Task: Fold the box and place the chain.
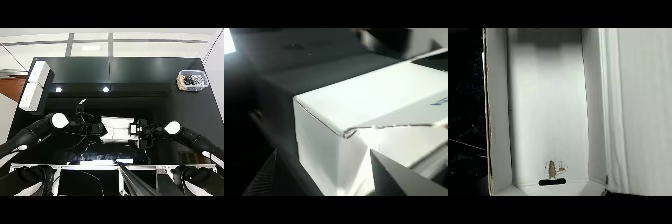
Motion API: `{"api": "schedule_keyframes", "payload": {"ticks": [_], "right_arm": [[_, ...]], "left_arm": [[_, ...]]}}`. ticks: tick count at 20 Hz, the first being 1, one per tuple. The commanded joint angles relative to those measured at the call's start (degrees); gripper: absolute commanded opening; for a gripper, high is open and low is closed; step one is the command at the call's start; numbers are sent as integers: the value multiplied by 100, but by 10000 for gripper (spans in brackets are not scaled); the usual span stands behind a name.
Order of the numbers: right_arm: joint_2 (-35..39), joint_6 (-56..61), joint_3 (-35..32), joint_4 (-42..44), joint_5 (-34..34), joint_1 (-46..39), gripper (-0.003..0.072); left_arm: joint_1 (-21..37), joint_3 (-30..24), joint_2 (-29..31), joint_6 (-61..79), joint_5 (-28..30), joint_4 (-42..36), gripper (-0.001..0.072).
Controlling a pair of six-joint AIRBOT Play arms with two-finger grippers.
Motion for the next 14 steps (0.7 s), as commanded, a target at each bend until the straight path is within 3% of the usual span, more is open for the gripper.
{"api": "schedule_keyframes", "payload": {"ticks": [1, 4, 8, 9, 10, 11, 14], "right_arm": [[0, 26, 0, 0, -24, 4, 485], [0, 26, 0, 0, -22, 4, 485], [0, 26, 0, -2, -20, 4, 485], [0, 26, 0, -2, -20, 4, 485], [0, 26, 0, -2, -20, 4, 485], [0, 26, 0, -2, -20, 4, 485], [0, 26, 0, -2, -20, 4, 485]], "left_arm": [[-643, 282, 0, -1727, 302, 1537, 694], [-1220, 723, -321, -2898, 98, 2599, 694], [-1646, 1432, -892, -4266, -1043, 4098, 659], [-1705, 1554, -997, -4360, -1209, 4260, 588], [-1725, 1626, -1064, -4358, -1235, 4266, 432], [-1729, 1663, -1104, -4358, -1161, 4194, 366], [-1729, 1681, -1117, -4358, -929, 3893, 364]]}}
